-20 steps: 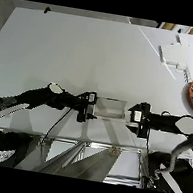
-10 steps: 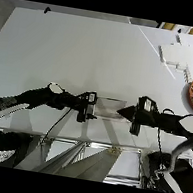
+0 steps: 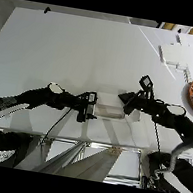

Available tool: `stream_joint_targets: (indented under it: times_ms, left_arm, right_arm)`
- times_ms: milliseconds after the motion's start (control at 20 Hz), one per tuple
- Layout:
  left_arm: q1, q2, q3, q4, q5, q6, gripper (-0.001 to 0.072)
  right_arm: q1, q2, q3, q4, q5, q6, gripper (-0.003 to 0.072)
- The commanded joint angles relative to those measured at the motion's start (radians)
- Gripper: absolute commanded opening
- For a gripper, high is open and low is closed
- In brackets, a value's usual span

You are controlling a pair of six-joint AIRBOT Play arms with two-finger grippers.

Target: Fold the box and place the chain.

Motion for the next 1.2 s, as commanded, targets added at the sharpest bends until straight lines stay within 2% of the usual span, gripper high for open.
stream_joint_targets:
  times_ms: [0, 200, 350, 550, 650, 700, 750, 800, 850, 1050, 1100, 1150]
  left_arm:
    - [0.000, 0.000, 0.000, 0.000, 0.000, 0.000, 0.0211]
    - [0.000, 0.000, 0.000, 0.000, 0.000, 0.000, 0.0211]
    - [0.000, 0.000, 0.000, 0.000, 0.000, 0.000, 0.0211]
    - [0.000, 0.000, 0.000, 0.000, 0.001, 0.000, 0.0211]
    - [0.000, 0.000, 0.000, 0.000, 0.000, 0.000, 0.0211]
    - [0.000, 0.000, 0.000, 0.000, 0.000, 0.000, 0.0211]
    - [0.000, 0.000, 0.000, 0.000, 0.000, 0.000, 0.0211]
    - [0.000, 0.000, 0.000, 0.000, 0.000, 0.000, 0.0211]
    - [0.000, 0.000, 0.000, 0.000, 0.000, 0.000, 0.0211]
    - [0.000, 0.000, 0.000, 0.000, 0.000, 0.000, 0.0211]
    - [0.000, 0.000, 0.000, 0.000, 0.000, 0.000, 0.0211]
    - [0.000, 0.000, 0.000, 0.000, 0.000, 0.000, 0.0211]
  right_arm:
    - [0.001, -0.063, 0.000, -0.064, -0.053, 0.045, 0.0015]
    - [0.001, -0.031, 0.002, -0.167, -0.025, 0.135, 0.0016]
    - [0.000, 0.126, 0.013, -0.252, 0.034, 0.149, 0.0016]
    - [0.000, 0.325, 0.024, -0.691, 0.131, 0.190, 0.0020]
    - [0.000, 0.343, 0.024, -0.918, 0.182, 0.150, 0.0128]
    - [0.000, 0.333, 0.024, -1.009, 0.213, 0.148, 0.0155]
    - [0.000, 0.317, 0.023, -1.060, 0.230, 0.148, 0.0228]
    - [0.000, 0.300, 0.021, -1.064, 0.230, 0.141, 0.0260]
    - [0.000, 0.278, 0.021, -1.036, 0.230, 0.103, 0.0261]
    - [0.000, 0.182, 0.021, -0.806, 0.230, -0.128, 0.0255]
    - [0.000, 0.156, 0.021, -0.759, 0.230, -0.169, 0.0243]
    - [0.000, 0.138, 0.021, -0.722, 0.230, -0.200, 0.0191]
